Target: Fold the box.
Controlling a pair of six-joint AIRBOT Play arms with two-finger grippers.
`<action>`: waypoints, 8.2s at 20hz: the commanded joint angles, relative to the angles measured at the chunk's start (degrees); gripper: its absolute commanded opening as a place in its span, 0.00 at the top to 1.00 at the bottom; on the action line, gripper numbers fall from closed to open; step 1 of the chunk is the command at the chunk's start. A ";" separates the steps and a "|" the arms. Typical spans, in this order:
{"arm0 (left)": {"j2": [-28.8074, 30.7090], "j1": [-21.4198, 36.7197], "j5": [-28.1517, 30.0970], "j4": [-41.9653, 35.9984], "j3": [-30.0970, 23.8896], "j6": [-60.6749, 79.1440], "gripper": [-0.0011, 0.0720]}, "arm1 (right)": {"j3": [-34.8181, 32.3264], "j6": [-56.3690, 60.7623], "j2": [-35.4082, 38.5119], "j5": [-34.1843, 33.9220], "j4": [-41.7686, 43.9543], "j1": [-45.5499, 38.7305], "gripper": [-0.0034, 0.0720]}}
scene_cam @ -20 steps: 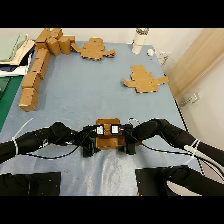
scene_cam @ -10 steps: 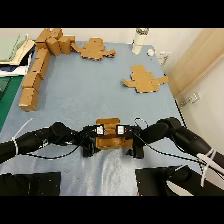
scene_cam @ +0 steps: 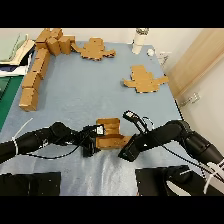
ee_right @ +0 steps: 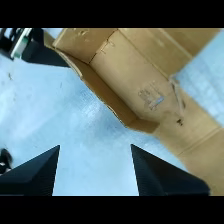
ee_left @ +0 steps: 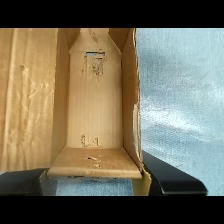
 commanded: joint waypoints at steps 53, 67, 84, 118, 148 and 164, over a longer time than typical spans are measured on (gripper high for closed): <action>0.00 0.02 0.02 0.02 0.00 0.02 0.15 | 0.33 -9.42 1.70 -2.23 -17.59 4.92 0.21; 0.00 0.02 0.02 0.02 0.00 0.02 0.15 | -3.67 -32.02 -4.31 20.39 -16.28 5.40 0.07; 0.00 0.02 0.02 0.02 0.00 0.02 0.15 | -3.74 -41.99 -5.84 22.77 -8.15 6.14 0.76; 0.00 0.02 0.02 0.02 0.00 0.02 0.15 | 2.45 34.14 -1.73 4.52 -57.68 0.00 0.95; 0.00 0.02 0.00 0.02 0.00 0.02 0.15 | -0.76 18.99 -8.81 3.34 -7.78 -10.69 0.95; 0.00 0.02 0.02 0.02 0.00 0.02 0.15 | 1.70 14.99 -8.83 1.84 1.97 -10.69 0.54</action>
